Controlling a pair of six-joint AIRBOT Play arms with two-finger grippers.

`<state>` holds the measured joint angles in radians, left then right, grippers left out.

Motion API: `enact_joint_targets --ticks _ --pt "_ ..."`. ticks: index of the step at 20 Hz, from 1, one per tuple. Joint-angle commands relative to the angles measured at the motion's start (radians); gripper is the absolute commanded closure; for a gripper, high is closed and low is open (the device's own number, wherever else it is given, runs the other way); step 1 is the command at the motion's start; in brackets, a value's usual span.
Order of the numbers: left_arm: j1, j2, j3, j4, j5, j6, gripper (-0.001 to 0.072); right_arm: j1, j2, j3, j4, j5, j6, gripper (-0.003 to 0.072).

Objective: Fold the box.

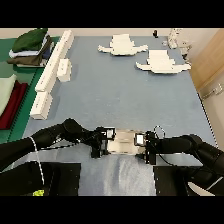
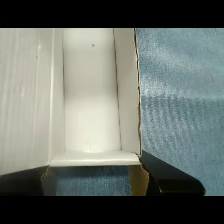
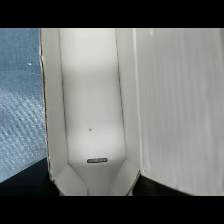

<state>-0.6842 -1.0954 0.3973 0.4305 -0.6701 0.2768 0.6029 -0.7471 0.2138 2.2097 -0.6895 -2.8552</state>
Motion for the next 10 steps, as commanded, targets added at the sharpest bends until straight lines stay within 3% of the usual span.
enact_joint_targets --ticks 1,9,10 --pt "-0.001 0.0 0.0 0.0 0.0 0.0 0.0198 0.0 0.0 0.0 0.0 0.0 0.0 0.0166" --pt "-0.001 0.0 0.0 0.0 0.0 -0.001 0.0198 0.0 0.0 0.0 -0.014 0.0 0.002 0.015" --pt "0.0 0.0 0.0 0.0 0.0 -0.001 0.0198 0.0 0.001 0.0 -0.018 -0.009 0.002 0.0007"
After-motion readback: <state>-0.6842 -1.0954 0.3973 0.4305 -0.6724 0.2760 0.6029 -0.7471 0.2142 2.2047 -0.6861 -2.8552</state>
